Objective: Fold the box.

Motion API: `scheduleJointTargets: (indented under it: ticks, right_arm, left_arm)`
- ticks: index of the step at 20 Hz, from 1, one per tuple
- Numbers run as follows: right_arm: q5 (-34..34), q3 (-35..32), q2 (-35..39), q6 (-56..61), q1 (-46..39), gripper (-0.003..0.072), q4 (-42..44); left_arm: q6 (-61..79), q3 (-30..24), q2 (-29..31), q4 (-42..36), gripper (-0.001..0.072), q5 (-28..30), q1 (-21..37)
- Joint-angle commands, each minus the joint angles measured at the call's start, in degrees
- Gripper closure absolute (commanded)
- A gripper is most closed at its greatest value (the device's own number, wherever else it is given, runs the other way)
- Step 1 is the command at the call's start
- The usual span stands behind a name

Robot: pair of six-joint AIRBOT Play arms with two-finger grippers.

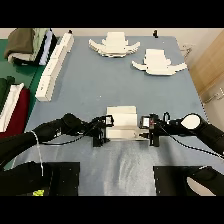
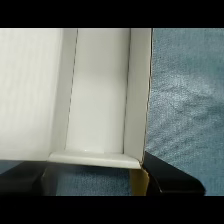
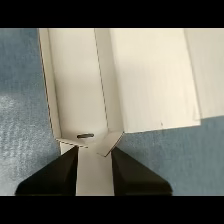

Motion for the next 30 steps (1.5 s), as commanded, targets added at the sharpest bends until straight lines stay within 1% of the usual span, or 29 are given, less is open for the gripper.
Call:
scheduleJointTargets:
  ticks: [1, 4, 7, 9, 10, 11, 12, 13, 14, 15, 16, 17, 22, 23, 24, 25, 26, 27, 29, 30]
  right_arm:
    - [1.9, 0.0, -0.3, -1.7, 0.1, 0.0405, 1.9]
    - [1.9, 0.0, -1.3, -1.9, 0.4, 0.0405, 4.8]
    - [-0.6, 0.0, -2.6, -1.9, 3.1, 0.0409, 5.2]
    - [-2.6, 0.0, -3.8, -1.8, 5.2, 0.0475, 5.2]
    - [-3.6, 0.0, -4.2, -1.8, 5.9, 0.0475, 5.3]
    - [-4.0, 0.0, -4.4, -1.9, 6.4, 0.0458, 5.2]
    - [-4.3, 0.0, -4.6, -1.9, 6.8, 0.0386, 5.2]
    - [-4.8, 0.0, -4.7, -1.9, 7.1, 0.0222, 5.2]
    - [-5.1, 0.0, -4.7, -1.9, 7.3, 0.0094, 5.3]
    - [-5.1, 0.0, -4.9, -1.8, 7.3, 0.0017, 5.6]
    - [-5.1, 0.0, -5.1, -1.8, 7.3, -0.0017, 5.7]
    - [-5.1, 0.0, -5.3, -1.9, 7.3, -0.0025, 5.9]
    - [-5.0, 0.0, -5.8, -1.5, 7.3, -0.0023, 5.9]
    - [-5.0, 0.1, -5.4, 0.2, 7.3, -0.0015, 4.5]
    - [-4.5, 0.2, -4.4, 2.7, 7.3, 0.0056, 3.0]
    - [-4.5, 0.5, -2.8, 8.4, 7.2, 0.0293, -0.4]
    - [-4.3, 1.1, -1.0, 17.0, 7.2, 0.0405, -6.3]
    - [-3.1, 1.8, 0.8, 25.7, 7.2, 0.0478, -12.9]
    - [0.9, 3.5, 4.7, 42.3, 7.2, 0.0681, -25.7]
    - [2.2, 4.5, 6.6, 53.4, 7.1, 0.068, -31.5]
  left_arm:
    - [0.0, 0.0, 0.0, 0.0, 0.0255, 0.0, 0.1]
    - [0.0, 0.0, 0.0, 0.0, 0.0255, 0.0, 0.1]
    - [0.0, 0.0, 0.0, 0.0, 0.0255, 0.0, 0.0]
    - [0.0, 0.0, 0.0, 0.0, 0.0255, 0.0, 0.1]
    - [0.0, 0.0, 0.0, 0.0, 0.0255, 0.0, 0.0]
    - [0.0, 0.0, 0.0, 0.0, 0.0255, 0.0, 0.1]
    - [0.0, 0.0, 0.0, 0.0, 0.0255, 0.0, 0.1]
    - [0.0, 0.0, 0.0, 0.0, 0.0255, 0.0, 0.1]
    - [0.0, 0.0, 0.0, 0.0, 0.0255, 0.0, 0.0]
    - [0.0, 0.0, 0.0, 0.0, 0.0255, 0.0, 0.1]
    - [0.0, 0.0, 0.0, 0.0, 0.0255, 0.0, 0.1]
    - [0.0, 0.0, 0.0, 0.0, 0.0255, 0.0, 0.1]
    - [0.0, 0.0, 0.0, 0.0, 0.0255, 0.0, 0.1]
    - [0.0, 0.0, 0.0, 0.0, 0.0255, 0.0, 0.1]
    - [0.0, 0.0, 0.0, 0.0, 0.0255, 0.0, 0.1]
    - [0.0, 0.0, 0.0, 0.0, 0.0255, 0.0, 0.1]
    - [0.0, 0.0, 0.0, 0.0, 0.0255, 0.0, 0.1]
    - [0.0, 0.0, 0.0, 0.0, 0.0255, 0.0, 0.1]
    - [0.0, 0.0, 0.0, 0.0, 0.0255, 0.0, 0.1]
    - [0.0, 0.0, 0.0, 0.0, 0.0255, 0.0, 0.1]
